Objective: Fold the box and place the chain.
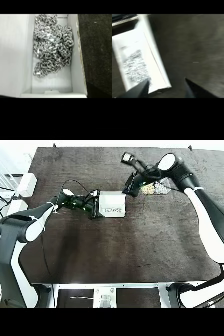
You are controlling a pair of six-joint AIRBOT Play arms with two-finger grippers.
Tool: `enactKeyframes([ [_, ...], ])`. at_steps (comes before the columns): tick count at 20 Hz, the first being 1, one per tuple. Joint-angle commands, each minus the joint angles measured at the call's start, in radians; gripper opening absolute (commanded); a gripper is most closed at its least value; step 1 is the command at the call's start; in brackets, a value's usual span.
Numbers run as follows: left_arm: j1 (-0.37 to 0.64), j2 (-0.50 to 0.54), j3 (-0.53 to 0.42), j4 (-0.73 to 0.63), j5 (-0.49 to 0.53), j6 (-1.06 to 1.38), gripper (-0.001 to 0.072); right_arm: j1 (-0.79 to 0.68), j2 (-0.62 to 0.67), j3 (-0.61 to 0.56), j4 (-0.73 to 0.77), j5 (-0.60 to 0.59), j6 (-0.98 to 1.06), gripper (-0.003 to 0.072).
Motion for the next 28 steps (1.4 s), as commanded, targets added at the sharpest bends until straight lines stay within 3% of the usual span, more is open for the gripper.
enactKeyframes([
  [1, 0.000, 0.001, 0.000, 0.000, 0.000, 0.000, 0.0530, -0.064, 0.006, 0.060, 0.097, -0.092, 0.017, 0.0256],
  [4, 0.000, 0.001, 0.000, 0.000, 0.000, 0.000, 0.0530, -0.122, -0.030, 0.060, 0.246, -0.128, -0.030, 0.0192],
  [11, 0.000, 0.001, 0.000, 0.000, 0.000, 0.000, 0.0530, -0.120, -0.180, 0.060, 0.416, -0.020, -0.104, 0.0195],
  [19, 0.000, 0.001, 0.000, 0.000, 0.000, 0.000, 0.0530, -0.091, -0.212, 0.057, 0.402, 0.181, -0.107, 0.0185],
  [28, 0.000, 0.001, 0.000, 0.000, 0.000, 0.000, 0.0530, -0.016, -0.212, 0.053, 0.350, 0.282, -0.105, 0.0198],
])
